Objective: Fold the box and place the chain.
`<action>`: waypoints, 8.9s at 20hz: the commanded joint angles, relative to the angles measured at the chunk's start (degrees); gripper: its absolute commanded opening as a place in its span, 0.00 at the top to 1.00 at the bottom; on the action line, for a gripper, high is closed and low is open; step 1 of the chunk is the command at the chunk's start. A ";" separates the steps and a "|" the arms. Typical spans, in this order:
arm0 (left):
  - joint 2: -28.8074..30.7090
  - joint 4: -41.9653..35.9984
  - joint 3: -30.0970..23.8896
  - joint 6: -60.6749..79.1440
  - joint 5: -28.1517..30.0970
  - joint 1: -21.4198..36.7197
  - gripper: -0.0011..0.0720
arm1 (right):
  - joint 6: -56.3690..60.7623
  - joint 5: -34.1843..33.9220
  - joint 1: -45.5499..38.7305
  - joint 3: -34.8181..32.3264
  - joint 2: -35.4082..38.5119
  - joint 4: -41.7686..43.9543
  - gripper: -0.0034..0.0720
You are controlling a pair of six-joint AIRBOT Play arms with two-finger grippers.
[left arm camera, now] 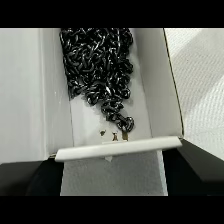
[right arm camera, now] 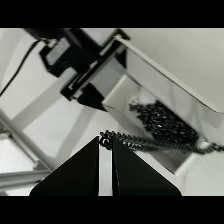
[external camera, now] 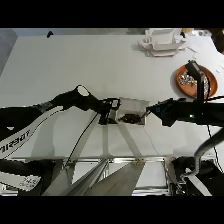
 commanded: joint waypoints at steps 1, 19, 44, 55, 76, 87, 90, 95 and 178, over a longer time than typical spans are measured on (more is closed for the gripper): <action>0.00 0.02 0.07 0.00 0.00 0.04 0.97 | -1.51 -5.44 5.55 -0.04 -0.09 1.09 0.94; 0.00 0.02 0.07 0.02 0.00 0.04 0.97 | -9.42 -14.29 7.74 -7.15 -20.04 -1.46 0.80; 0.00 0.00 0.07 0.00 0.00 0.04 0.97 | 12.52 -16.76 -4.04 5.79 -31.95 -34.91 0.42; 0.00 0.02 0.07 0.00 0.00 0.04 0.97 | 12.57 -16.57 -4.04 4.57 -39.39 -34.91 0.57; 0.00 0.02 0.07 0.00 0.00 0.04 0.97 | 12.57 -14.29 -4.04 4.59 -41.18 -35.08 0.94; 0.00 0.02 0.07 0.00 0.00 0.04 0.97 | 8.90 -7.69 -4.04 4.57 -19.87 -23.30 0.94; 0.00 0.00 0.07 0.00 0.00 0.04 0.97 | 4.24 -5.75 -4.04 4.57 -12.94 -14.21 0.94; 0.00 0.02 0.07 0.00 0.00 0.04 0.97 | -2.03 -3.63 -3.98 4.57 -6.78 -3.98 0.94; 0.00 0.00 0.07 0.00 0.00 0.04 0.97 | -42.23 -3.74 9.35 0.33 -22.47 -8.85 0.54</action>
